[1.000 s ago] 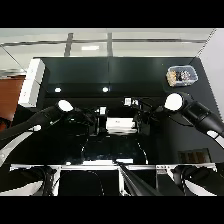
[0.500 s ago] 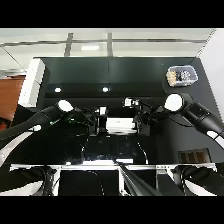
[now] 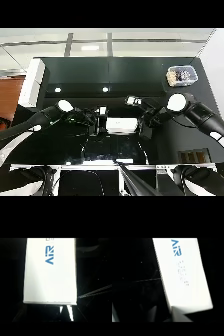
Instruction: Fold the box and place the chain.
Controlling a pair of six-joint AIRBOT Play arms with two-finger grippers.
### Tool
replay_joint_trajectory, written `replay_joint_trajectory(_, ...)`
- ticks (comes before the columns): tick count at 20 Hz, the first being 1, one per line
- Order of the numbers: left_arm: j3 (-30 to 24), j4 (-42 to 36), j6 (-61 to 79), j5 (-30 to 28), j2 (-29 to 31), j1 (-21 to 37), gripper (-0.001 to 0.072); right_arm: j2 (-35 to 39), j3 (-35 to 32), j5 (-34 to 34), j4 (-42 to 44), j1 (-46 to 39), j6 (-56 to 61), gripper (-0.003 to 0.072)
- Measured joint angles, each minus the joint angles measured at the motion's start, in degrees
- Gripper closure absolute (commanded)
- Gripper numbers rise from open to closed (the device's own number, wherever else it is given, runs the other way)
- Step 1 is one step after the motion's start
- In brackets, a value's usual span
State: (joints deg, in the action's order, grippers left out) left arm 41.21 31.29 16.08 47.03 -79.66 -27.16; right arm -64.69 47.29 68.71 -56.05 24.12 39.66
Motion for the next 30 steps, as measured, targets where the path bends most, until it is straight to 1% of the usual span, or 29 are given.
replay_joint_trajectory(2, 0.00, 0.00, 0.00, 0.00, 0.02, 0.00, 0.0349, 0.46, -0.72, 3.78, 1.68, -1.73, 6.73, 0.0677)
replay_joint_trajectory(3, 0.00, 0.00, 0.00, 0.00, 0.00, 0.00, 0.0350, 0.61, -1.77, 4.55, 4.15, -2.49, 9.07, 0.0677)
replay_joint_trajectory(5, 0.00, 0.00, 0.00, 0.00, 0.00, 0.00, 0.0349, 0.72, -4.74, 3.02, 11.13, -3.34, 12.00, 0.0677)
replay_joint_trajectory(7, 0.00, 0.00, 0.00, 0.00, 0.00, 0.00, 0.0349, 0.83, -8.28, -2.69, 20.46, -3.61, 13.70, 0.0677)
replay_joint_trajectory(9, 0.00, 0.00, 0.00, 0.00, 0.00, 0.00, 0.0349, 0.83, -10.97, -8.48, 27.65, -3.65, 14.75, 0.0677)
replay_joint_trajectory(12, 0.00, -0.02, 0.02, -0.02, 0.02, 0.00, 0.0349, 0.44, -12.92, -14.14, 32.81, -3.65, 15.54, 0.0677)
replay_joint_trajectory(15, 0.00, 0.00, 0.02, -0.02, 0.00, 0.00, 0.0350, -0.74, -13.68, -16.96, 33.83, -3.65, 16.37, 0.0677)
replay_joint_trajectory(18, 0.00, 0.00, 0.04, -0.02, 0.02, 0.00, 0.0349, -2.29, -13.97, -18.05, 33.00, -3.65, 17.55, 0.0677)
replay_joint_trajectory(30, 0.00, 0.00, 0.02, -0.07, 0.00, 0.00, 0.0349, -3.87, -14.01, -19.17, 29.94, -3.61, 18.78, 0.0677)
